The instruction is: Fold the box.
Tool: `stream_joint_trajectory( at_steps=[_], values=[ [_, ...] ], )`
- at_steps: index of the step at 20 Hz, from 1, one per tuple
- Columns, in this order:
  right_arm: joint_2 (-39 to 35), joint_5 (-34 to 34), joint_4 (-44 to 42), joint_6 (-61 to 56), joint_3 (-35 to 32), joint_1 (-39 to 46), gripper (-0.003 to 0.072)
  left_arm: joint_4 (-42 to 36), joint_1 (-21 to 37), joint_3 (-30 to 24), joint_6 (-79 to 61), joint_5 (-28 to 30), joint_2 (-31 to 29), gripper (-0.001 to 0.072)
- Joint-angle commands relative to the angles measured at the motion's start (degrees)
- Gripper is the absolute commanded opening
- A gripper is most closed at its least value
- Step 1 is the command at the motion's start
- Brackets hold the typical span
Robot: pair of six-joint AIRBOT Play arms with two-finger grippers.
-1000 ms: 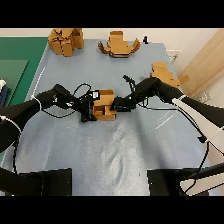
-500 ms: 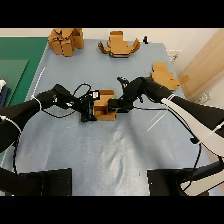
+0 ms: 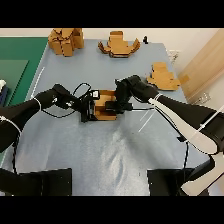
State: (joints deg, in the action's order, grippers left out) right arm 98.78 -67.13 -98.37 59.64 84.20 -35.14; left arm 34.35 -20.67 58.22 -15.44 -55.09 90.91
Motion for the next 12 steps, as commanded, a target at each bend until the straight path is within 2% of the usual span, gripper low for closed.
stream_joint_trajectory(
  at_steps=[1, 4, 5, 6, 12],
  values=[
    [0.5, -1.29, 2.58, -3.32, 1.68, -0.7, 0.0005, 0.35, -0.02, -0.02, -0.07, 0.46, 0.02, 0.0039],
    [0.48, -1.46, 2.58, -3.32, 1.97, -0.7, 0.0018, 0.33, -0.04, -0.02, 0.04, 0.48, 0.02, 0.0039],
    [0.48, -1.95, 2.6, -3.34, 2.21, -0.7, 0.0187, 0.33, -0.04, -0.02, 0.04, 0.48, 0.02, 0.0039],
    [0.46, -2.34, 2.6, -3.34, 2.27, -0.7, 0.0394, 0.35, -0.04, -0.02, 0.04, 0.46, 0.02, 0.0039],
    [0.52, -3.87, 5.66, -6.51, 2.27, -0.7, 0.0412, 0.33, -0.04, -0.02, 0.04, 0.48, 0.02, 0.0039]
  ],
)
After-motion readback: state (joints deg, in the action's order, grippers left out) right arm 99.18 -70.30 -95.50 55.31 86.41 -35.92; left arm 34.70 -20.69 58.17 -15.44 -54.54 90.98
